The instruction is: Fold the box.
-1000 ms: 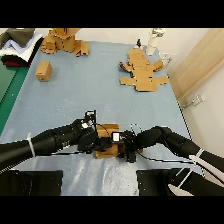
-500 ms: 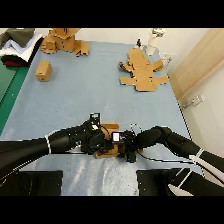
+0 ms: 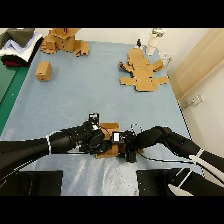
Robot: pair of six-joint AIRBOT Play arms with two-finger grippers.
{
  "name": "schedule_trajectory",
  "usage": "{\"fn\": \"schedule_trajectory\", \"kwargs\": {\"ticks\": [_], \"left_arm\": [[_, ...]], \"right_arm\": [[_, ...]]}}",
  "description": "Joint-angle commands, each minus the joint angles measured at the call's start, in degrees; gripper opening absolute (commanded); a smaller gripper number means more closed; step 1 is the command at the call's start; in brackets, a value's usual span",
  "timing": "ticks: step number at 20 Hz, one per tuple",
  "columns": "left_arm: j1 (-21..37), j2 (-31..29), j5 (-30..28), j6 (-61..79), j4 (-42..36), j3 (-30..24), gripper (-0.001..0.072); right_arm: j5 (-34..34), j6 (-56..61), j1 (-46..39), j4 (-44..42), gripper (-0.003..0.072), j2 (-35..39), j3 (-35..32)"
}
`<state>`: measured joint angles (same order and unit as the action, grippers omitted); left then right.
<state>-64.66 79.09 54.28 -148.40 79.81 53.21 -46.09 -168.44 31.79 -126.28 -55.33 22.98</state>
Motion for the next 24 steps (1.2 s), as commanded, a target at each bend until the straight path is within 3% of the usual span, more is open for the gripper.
{"fn": "schedule_trajectory", "kwargs": {"ticks": [1,2,12,24], "left_arm": [[0.0,-0.81,-1.7,0.52,-0.94,0.09,0.0254],[0.13,-1.4,-1.4,0.46,-0.94,0.09,0.0463],[1.7,-11.3,5.9,1.01,2.49,0.07,0.0467],[1.77,-9.66,7.74,0.9,0.52,-0.57,0.0466]], "right_arm": [[0.13,0.0,0.04,-0.11,0.0502,0.04,0.02],[0.13,0.0,0.04,-0.11,0.0503,0.04,0.02],[0.13,0.0,0.04,-0.09,0.0503,0.04,0.02],[0.13,0.0,0.04,-0.07,0.0503,0.04,0.02]]}}
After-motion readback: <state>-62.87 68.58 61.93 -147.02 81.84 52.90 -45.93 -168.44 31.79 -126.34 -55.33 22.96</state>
